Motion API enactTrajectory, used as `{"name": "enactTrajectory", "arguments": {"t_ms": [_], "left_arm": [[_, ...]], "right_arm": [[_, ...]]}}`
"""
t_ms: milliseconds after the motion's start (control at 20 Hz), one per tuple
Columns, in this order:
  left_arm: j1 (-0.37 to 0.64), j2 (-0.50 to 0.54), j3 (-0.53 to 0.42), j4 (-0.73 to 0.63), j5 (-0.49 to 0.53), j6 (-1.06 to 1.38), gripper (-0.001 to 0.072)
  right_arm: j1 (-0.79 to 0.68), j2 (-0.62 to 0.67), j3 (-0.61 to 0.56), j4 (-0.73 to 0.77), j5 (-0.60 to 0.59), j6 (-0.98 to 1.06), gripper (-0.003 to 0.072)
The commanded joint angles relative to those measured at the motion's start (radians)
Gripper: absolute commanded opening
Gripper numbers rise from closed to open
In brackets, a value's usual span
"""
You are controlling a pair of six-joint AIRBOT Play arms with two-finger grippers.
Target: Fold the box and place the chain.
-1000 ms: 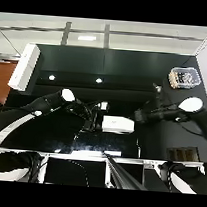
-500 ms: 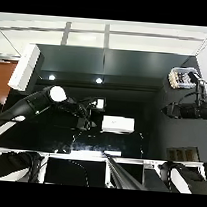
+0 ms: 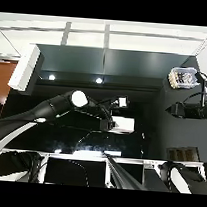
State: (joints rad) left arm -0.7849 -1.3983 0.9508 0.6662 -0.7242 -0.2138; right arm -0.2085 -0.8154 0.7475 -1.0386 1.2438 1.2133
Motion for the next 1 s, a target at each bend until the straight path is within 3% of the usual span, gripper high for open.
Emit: {"name": "enactTrajectory", "arguments": {"t_ms": [0, 800, 950], "left_arm": [[-0.019, -0.048, 0.021, -0.020, 0.012, -0.008, 0.0711], [-0.037, -0.085, 0.021, -0.019, -0.020, -0.058, 0.0710], [-0.055, -0.105, 0.021, 0.046, -0.011, -0.056, 0.0711]], "right_arm": [[-0.001, 0.001, -0.001, -0.006, 0.002, 0.006, 0.0004], [-0.001, 0.001, -0.001, -0.006, 0.001, 0.006, 0.0004], [-0.001, 0.001, -0.001, -0.006, 0.001, 0.006, 0.0004]]}}
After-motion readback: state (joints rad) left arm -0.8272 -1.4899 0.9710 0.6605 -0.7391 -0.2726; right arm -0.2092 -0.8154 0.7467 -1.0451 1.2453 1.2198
